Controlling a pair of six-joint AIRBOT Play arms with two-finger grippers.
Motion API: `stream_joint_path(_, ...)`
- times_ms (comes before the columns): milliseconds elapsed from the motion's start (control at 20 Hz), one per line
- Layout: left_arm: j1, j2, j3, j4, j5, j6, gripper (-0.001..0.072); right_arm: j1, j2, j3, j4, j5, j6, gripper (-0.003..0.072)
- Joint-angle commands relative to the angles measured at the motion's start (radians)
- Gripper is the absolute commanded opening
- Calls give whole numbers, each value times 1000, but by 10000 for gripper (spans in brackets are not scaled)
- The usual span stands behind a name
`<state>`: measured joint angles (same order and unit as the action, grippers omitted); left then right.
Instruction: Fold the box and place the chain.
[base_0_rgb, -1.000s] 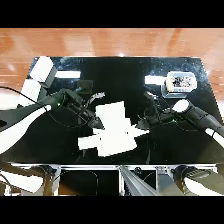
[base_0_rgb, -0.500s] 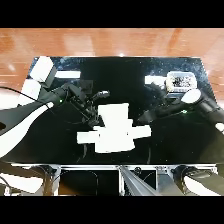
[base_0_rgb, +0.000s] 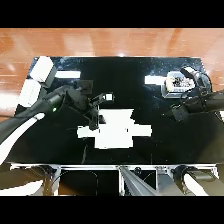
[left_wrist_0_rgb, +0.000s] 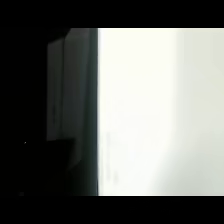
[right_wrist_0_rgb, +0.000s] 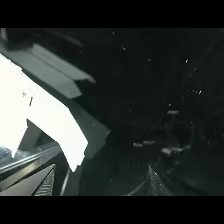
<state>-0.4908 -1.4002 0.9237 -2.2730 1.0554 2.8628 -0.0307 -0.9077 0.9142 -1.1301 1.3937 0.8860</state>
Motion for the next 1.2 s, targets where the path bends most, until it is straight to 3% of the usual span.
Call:
stream_joint_path(0, -6, 83, -146, -29, -167, 92, 25, 35, 30, 5, 130, -45, -190, 666)
stream_joint_path(200, -1, 56, -177, -10, -200, 91, 26, 160, 30, 5, 192, -322, -273, 666)
stream_joint_path(400, -5, 56, -175, -21, -202, 93, 26, 176, 30, 5, 200, -459, -270, 666)
stream_joint_path(550, -8, 56, -175, -13, -267, 141, 26, 176, 23, 3, 164, -476, -281, 666)
stream_joint_path(700, -9, 55, -175, -12, -365, 140, 27, 175, -8, -21, 15, -503, -481, 667)
stream_joint_path(850, -8, 55, -175, -12, -385, 140, 27, 179, -82, -75, 21, -343, -721, 667)
stream_joint_path(950, -8, 55, -175, -12, -375, 140, 27, 206, -90, -164, 89, -400, -809, 669)
stream_joint_path(1000, -8, 55, -175, -11, -376, 140, 27, 234, -91, -205, 129, -431, -861, 720)
stream_joint_path(1150, -8, 55, -175, 29, -378, 141, 27, 341, -93, -261, 153, -521, -909, 720)
